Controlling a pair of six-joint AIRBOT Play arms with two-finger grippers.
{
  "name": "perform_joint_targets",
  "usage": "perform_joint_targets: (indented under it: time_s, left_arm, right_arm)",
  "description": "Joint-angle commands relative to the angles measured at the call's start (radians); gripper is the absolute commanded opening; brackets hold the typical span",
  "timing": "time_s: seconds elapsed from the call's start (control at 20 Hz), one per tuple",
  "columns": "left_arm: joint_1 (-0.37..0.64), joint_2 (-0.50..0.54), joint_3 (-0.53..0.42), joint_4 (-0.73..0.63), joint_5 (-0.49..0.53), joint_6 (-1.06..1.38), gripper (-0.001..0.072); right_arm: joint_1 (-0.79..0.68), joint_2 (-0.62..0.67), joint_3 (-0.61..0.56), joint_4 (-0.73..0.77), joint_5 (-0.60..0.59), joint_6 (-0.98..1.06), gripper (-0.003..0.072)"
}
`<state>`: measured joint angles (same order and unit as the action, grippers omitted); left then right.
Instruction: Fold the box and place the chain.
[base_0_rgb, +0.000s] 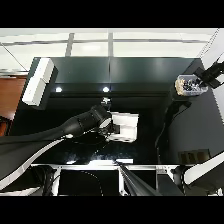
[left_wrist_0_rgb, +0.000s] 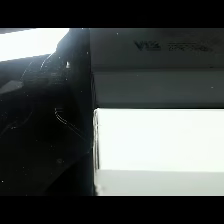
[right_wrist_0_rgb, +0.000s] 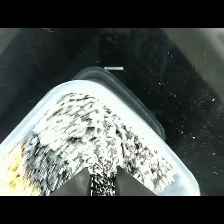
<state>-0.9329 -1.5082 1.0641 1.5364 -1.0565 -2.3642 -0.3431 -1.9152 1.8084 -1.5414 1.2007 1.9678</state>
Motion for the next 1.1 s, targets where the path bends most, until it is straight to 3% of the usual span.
perform_joint_targets:
  time_s: [0.0, 0.2, 0.8, 1.05]
  left_arm:
    - [0.0, 0.0, 0.0, 0.0, 0.0, 0.0, 0.0033]
    - [0.0, 0.0, 0.0, 0.0, 0.0, 0.0, 0.0032]
    - [0.002, 0.0, 0.0, 0.0, 0.002, 0.0, 0.0032]
    - [0.007, 0.0, 0.0, 0.0, 0.004, 0.0, 0.0032]
  right_arm:
    - [0.0, 0.095, 0.001, 0.008, 0.037, -0.187, 0.0009]
    - [0.001, 0.26, 0.001, 0.083, 0.127, -0.352, 0.0007]
    - [0.011, 0.684, 0.001, 0.493, 0.148, -0.455, 0.0006]
    - [0.128, 0.824, 0.001, 0.523, 0.167, -0.458, 0.0006]
